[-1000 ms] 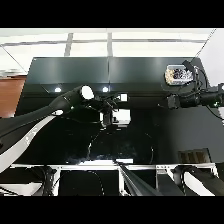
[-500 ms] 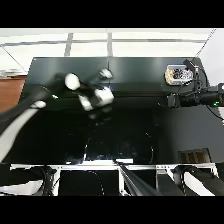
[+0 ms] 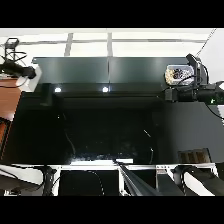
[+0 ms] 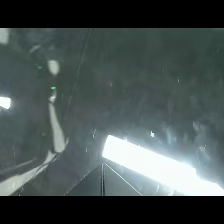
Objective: Fold the box and place the chain.
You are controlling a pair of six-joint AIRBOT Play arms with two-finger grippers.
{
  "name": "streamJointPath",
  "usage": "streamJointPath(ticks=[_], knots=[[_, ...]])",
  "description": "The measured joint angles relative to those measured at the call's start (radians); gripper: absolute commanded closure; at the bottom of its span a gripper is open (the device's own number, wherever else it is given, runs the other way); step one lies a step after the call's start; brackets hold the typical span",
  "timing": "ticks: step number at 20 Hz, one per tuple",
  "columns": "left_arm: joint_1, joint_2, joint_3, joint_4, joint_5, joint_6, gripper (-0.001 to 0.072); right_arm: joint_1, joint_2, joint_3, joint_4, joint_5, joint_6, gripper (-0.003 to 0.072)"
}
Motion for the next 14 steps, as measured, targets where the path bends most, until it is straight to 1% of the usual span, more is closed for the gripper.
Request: streamJointPath(ticks=[2,5,7,10,12,13,14], knots=[[0.034,-0.091,0.114,-0.022,0.004,0.0,0.0377,0.017,0.0,0.0,0.002,-0.041,0.01,0.0673],[0.054,-0.222,0.267,-0.096,-0.011,0.0,0.0368,0.034,-0.001,0.0,0.004,-0.104,0.032,0.0673],[0.054,-0.298,0.347,-0.15,-0.054,0.001,-0.0008,0.038,-0.001,0.0,0.003,-0.129,0.044,0.0673],[0.044,-0.346,0.418,-0.187,-0.089,-0.014,-0.0008,0.041,-0.001,0.0,0.004,-0.146,0.055,0.0673],[0.039,-0.332,0.459,-0.176,-0.105,-0.034,-0.0003,0.043,-0.001,0.0,0.003,-0.149,0.057,0.0673],[0.038,-0.311,0.473,-0.157,-0.118,-0.048,0.0038,0.043,-0.001,0.0,0.003,-0.151,0.058,0.0673],[0.037,-0.282,0.484,-0.13,-0.129,-0.074,0.0174,0.047,-0.001,0.0,0.003,-0.152,0.058,0.0672]])
